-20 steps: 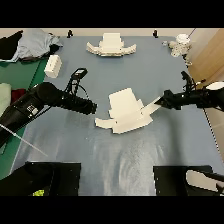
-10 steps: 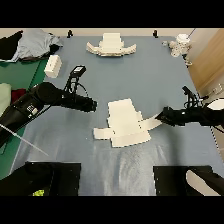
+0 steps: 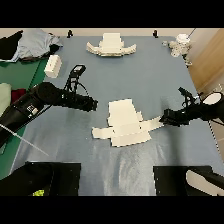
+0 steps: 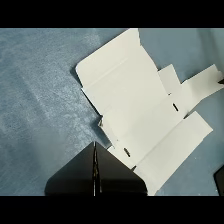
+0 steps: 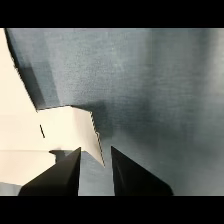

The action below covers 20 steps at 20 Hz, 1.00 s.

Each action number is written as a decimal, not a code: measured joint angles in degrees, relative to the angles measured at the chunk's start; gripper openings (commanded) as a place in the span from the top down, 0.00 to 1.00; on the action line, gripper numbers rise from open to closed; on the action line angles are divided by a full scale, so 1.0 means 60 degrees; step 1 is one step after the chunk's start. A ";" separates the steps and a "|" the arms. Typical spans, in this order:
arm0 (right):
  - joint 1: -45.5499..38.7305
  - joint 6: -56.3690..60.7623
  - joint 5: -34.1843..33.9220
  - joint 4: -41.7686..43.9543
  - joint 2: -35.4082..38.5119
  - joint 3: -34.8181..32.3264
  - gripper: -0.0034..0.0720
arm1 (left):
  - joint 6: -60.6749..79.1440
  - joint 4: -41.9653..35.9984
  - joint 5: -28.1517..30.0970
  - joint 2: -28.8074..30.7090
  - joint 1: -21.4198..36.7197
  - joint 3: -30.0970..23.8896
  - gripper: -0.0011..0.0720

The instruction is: Fold the box.

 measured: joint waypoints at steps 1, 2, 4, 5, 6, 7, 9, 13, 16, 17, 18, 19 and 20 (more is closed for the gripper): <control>0.0000 -0.0178 0.0211 -0.0036 -0.0321 0.0262 0.55 | 0.0000 -0.0018 0.0007 0.0000 0.0000 0.0000 0.97; 0.0000 -0.0350 0.0401 -0.0033 -0.0630 0.0503 0.56 | 0.0000 -0.0022 0.0007 -0.0004 0.0000 0.0000 0.97; 0.0000 -0.0732 0.0831 0.0175 -0.1264 0.0896 0.56 | 0.0000 -0.0062 0.0015 0.0000 0.0000 0.0000 0.97; 0.0000 -0.0951 0.1045 0.0390 -0.1566 0.1031 0.58 | 0.0000 -0.0106 0.0015 0.0000 0.0000 0.0000 0.97; 0.0004 -0.1155 0.1213 0.0627 -0.1814 0.1122 0.59 | 0.0000 -0.0197 0.0011 -0.0004 0.0000 0.0000 0.96; 0.0033 -0.1341 0.1362 0.0841 -0.2051 0.1191 0.59 | -0.0004 -0.0288 0.0011 0.0000 0.0000 0.0000 0.96; 0.0142 -0.1596 0.1545 0.1118 -0.2393 0.1268 0.80 | -0.0004 -0.0503 0.0000 -0.0004 0.0000 0.0000 0.96; 0.0517 -0.2007 0.1577 0.1384 -0.2685 0.1337 0.95 | -0.0007 -0.0816 -0.0015 -0.0004 0.0000 0.0000 0.41; 0.0754 -0.2211 0.1435 0.1523 -0.2718 0.1290 0.95 | -0.0007 -0.0936 -0.0018 0.0000 0.0000 0.0000 0.41; 0.0831 -0.2306 0.1373 0.1599 -0.2652 0.1191 0.95 | -0.0029 -0.0947 -0.0018 0.0000 0.0000 0.0000 0.41; 0.0907 -0.2422 0.1282 0.1705 -0.2514 0.1013 0.95 | -0.0095 -0.0962 -0.0018 -0.0004 0.0033 0.0000 0.41; 0.0994 -0.2517 0.1133 0.1796 -0.2328 0.0787 0.95 | -0.0164 -0.1005 -0.0055 -0.0004 0.0102 0.0000 0.41; 0.1107 -0.2597 0.0900 0.1872 -0.2062 0.0503 0.95 | -0.0222 -0.1013 -0.0076 -0.0022 0.0270 0.0000 0.41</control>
